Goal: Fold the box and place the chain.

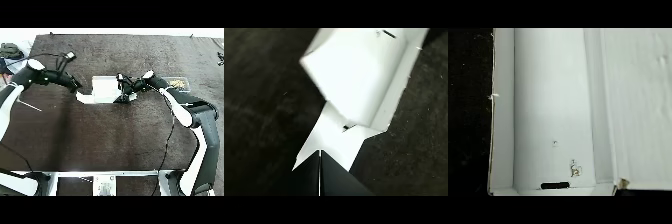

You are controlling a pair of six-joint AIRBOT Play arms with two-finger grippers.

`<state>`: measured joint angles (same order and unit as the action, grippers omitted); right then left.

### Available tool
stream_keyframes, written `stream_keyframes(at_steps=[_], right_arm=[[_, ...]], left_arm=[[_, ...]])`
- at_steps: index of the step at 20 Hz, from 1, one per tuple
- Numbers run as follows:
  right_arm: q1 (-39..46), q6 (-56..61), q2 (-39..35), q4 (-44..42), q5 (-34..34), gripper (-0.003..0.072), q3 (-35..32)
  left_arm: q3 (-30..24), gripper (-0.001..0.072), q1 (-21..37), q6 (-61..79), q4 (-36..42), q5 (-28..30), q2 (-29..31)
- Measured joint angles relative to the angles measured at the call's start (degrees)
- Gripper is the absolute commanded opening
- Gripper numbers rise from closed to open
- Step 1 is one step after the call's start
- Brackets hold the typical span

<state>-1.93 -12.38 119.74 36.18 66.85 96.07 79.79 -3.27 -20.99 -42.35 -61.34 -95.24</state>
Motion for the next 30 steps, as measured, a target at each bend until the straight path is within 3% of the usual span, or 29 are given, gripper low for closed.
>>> stream_keyframes(at_steps=[8,13,19,30], right_arm=[[0.0,0.0,0.0,0.0,0.0,0.0319,0.0],[0.0,0.0,0.0,0.0,0.0,0.0319,0.0],[0.0,0.0,0.0,0.0,0.0,0.0319,0.0],[0.0,0.0,0.0,0.0,0.0,0.0319,0.0]], left_arm=[[-3.5,0.0007,8.7,-19.4,-1.4,-0.7,1.2],[-6.7,0.0007,10.4,-24.1,-1.5,-2.2,0.6],[-9.8,0.0007,9.1,-25.6,4.8,1.7,-2.7],[-10.4,0.0008,2.7,-27.4,9.8,6.0,-7.9]])
